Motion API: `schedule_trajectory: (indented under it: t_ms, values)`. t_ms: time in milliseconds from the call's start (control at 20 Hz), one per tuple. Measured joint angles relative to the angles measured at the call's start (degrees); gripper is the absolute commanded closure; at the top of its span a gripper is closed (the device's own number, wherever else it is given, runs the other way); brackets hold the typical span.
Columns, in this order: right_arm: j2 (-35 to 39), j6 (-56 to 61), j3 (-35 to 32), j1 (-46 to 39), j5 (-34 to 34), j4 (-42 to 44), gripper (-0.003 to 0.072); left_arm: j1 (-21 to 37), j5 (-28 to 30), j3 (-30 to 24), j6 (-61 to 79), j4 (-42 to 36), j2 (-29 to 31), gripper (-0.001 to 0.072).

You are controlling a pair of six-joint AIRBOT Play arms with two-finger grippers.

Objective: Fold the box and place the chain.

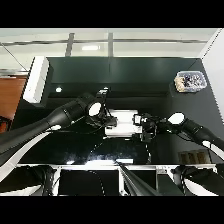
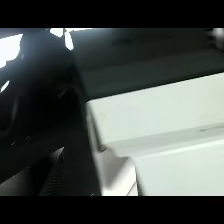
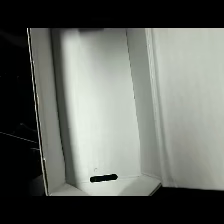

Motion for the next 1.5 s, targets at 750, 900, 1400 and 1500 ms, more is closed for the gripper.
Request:
schedule_trajectory:
  t_ms: [750,900,1400,1500]
  values:
    - [0.0,0.0,0.0,0.0,0.0,0.0,0.0272,-3.1,-0.6,1.0,-9.6,2.0,-3.2,0.034]
    - [0.0,0.0,0.0,0.0,0.0,0.0,0.0272,-3.3,-0.2,1.8,-10.5,2.0,-4.0,0.034]
    - [0.0,0.0,0.0,0.0,0.0,0.0,0.0272,-3.9,-1.6,4.8,-10.5,1.8,-6.7,0.038]
    - [0.0,0.0,0.0,0.0,0.0,0.0,0.0272,-3.9,-1.7,4.9,-10.5,1.7,-6.9,0.0396]
